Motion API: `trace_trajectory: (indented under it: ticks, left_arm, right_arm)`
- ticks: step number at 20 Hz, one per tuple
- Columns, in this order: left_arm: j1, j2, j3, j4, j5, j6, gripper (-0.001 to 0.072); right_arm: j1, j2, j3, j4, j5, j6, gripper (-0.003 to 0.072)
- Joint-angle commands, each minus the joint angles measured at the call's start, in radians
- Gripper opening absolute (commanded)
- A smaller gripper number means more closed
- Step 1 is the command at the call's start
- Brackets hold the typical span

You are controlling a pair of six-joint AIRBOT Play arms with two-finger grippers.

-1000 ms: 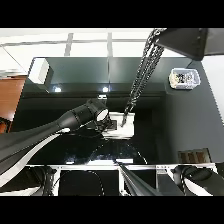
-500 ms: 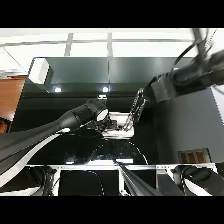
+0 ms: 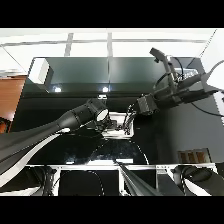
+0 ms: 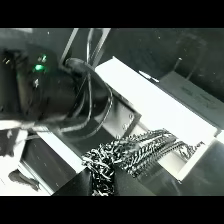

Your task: Fold the box and place the chain.

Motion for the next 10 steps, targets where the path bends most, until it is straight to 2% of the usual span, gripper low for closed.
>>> trace_trajectory:
  ticks: [1, 3, 4, 5, 7, 10]
  left_arm:
    - [0.000, 0.001, 0.000, 0.000, 0.002, 0.000, 0.0026]
    - [0.000, 0.001, 0.000, 0.000, 0.005, 0.000, 0.0026]
    - [0.000, 0.001, 0.000, 0.000, 0.009, 0.000, 0.0026]
    - [0.000, 0.001, 0.000, 0.000, 0.011, 0.000, 0.0027]
    - [0.000, 0.001, 0.000, 0.000, 0.013, 0.000, 0.0026]
    - [0.000, 0.001, 0.000, 0.000, 0.013, 0.000, 0.0026]
  right_arm:
    - [0.010, 0.001, -0.106, 0.029, -0.089, 0.002, 0.0018]
    - [0.012, 0.001, -0.191, 0.030, -0.154, 0.013, 0.0022]
    - [0.012, 0.001, -0.233, 0.037, -0.207, 0.043, 0.0191]
    - [0.012, 0.001, -0.262, 0.037, -0.245, 0.053, 0.0395]
    - [0.004, 0.002, -0.273, 0.020, -0.246, 0.051, 0.0397]
    - [-0.093, 0.005, -0.229, -0.029, -0.137, 0.001, 0.0397]
